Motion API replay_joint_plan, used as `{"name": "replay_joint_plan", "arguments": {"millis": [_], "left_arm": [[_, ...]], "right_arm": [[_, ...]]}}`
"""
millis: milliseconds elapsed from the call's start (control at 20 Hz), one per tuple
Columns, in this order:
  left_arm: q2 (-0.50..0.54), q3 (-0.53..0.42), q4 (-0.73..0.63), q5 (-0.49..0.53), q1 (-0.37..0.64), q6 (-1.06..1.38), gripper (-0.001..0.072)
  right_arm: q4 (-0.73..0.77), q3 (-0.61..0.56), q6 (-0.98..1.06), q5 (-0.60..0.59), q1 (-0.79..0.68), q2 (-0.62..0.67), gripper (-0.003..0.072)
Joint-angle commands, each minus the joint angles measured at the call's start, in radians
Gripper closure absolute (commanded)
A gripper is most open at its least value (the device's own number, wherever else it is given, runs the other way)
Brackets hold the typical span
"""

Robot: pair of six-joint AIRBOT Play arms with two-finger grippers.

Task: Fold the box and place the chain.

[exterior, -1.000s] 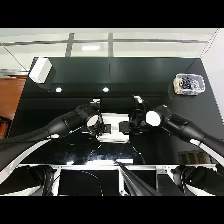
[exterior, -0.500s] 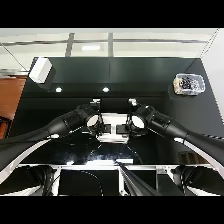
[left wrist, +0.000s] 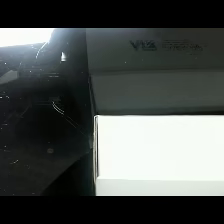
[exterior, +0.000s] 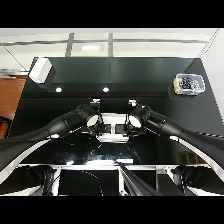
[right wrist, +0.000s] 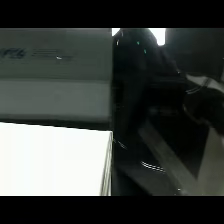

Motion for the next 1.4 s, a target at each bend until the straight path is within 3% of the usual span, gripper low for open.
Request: {"name": "replay_joint_plan", "arguments": {"millis": [0, 50, 450, 500, 550, 600, 650, 800, 1000, 1150, 1250, 1350], "left_arm": [[-0.001, 0.000, 0.000, -0.001, 0.000, 0.002, 0.0684], [-0.001, 0.000, 0.000, -0.001, 0.000, 0.002, 0.0684], [-0.001, 0.000, 0.000, 0.000, 0.000, 0.002, 0.0684], [-0.001, 0.000, 0.000, 0.000, 0.000, 0.002, 0.0684], [-0.001, 0.000, 0.000, 0.000, 0.000, 0.002, 0.0684], [-0.001, 0.000, 0.000, 0.000, 0.000, 0.002, 0.0684], [-0.001, 0.000, 0.000, 0.000, 0.000, 0.002, 0.0684], [-0.001, 0.000, 0.000, 0.000, 0.000, 0.002, 0.0684], [-0.001, 0.000, 0.001, 0.001, 0.000, 0.002, 0.0684], [-0.001, 0.000, 0.000, 0.013, 0.000, 0.002, 0.0684], [-0.001, 0.000, -0.001, 0.015, 0.000, 0.002, 0.0684], [-0.001, 0.000, -0.001, 0.015, 0.000, 0.002, 0.0684]], "right_arm": [[0.000, 0.031, 0.009, -0.003, 0.007, -0.026, 0.0635], [0.000, 0.041, 0.009, -0.006, 0.009, -0.029, 0.0679], [-0.018, 0.046, 0.001, 0.032, 0.014, -0.029, 0.0675], [-0.019, 0.046, 0.001, 0.028, 0.014, -0.029, 0.0586], [-0.019, 0.047, 0.001, 0.027, 0.014, -0.029, 0.0397], [-0.020, 0.048, -0.011, 0.027, 0.013, -0.026, 0.0374], [-0.023, 0.050, -0.024, 0.031, 0.013, -0.019, 0.0295], [-0.030, 0.058, -0.096, 0.082, 0.011, 0.045, 0.0296], [-0.229, 0.058, -0.132, 0.223, -0.005, 0.278, 0.0296], [-0.460, 0.056, -0.133, 0.307, -0.101, 0.470, 0.0296], [-0.626, 0.047, -0.163, 0.312, -0.227, 0.533, 0.0297], [-0.720, 0.026, -0.226, 0.221, -0.390, 0.535, 0.0297]]}}
